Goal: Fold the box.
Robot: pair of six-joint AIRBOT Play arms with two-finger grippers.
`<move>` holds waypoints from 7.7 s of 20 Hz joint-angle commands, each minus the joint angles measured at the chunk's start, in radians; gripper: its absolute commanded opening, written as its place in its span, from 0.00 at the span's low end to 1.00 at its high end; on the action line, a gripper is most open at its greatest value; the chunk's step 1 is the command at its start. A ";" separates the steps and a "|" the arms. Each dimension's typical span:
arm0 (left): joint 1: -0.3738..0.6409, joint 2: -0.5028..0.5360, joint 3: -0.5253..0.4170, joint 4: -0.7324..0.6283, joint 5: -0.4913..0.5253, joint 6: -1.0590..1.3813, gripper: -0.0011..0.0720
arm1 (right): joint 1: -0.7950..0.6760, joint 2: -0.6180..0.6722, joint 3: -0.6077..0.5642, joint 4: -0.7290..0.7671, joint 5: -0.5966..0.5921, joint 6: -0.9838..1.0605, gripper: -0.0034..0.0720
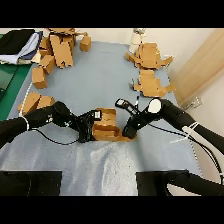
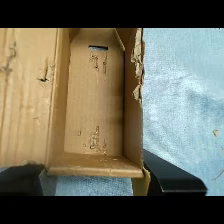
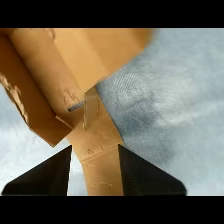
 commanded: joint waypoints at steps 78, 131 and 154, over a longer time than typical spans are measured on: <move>0.000 0.000 0.000 -0.001 0.002 -0.001 0.84 | -0.185 0.197 -0.064 -0.386 -0.008 0.803 0.05; 0.000 0.000 0.000 -0.001 0.018 -0.022 0.83 | -0.042 0.117 -0.172 0.432 -0.203 0.684 0.60; 0.000 0.000 0.000 -0.002 0.018 -0.026 0.84 | 0.208 0.018 -0.004 -0.144 -0.143 1.233 0.59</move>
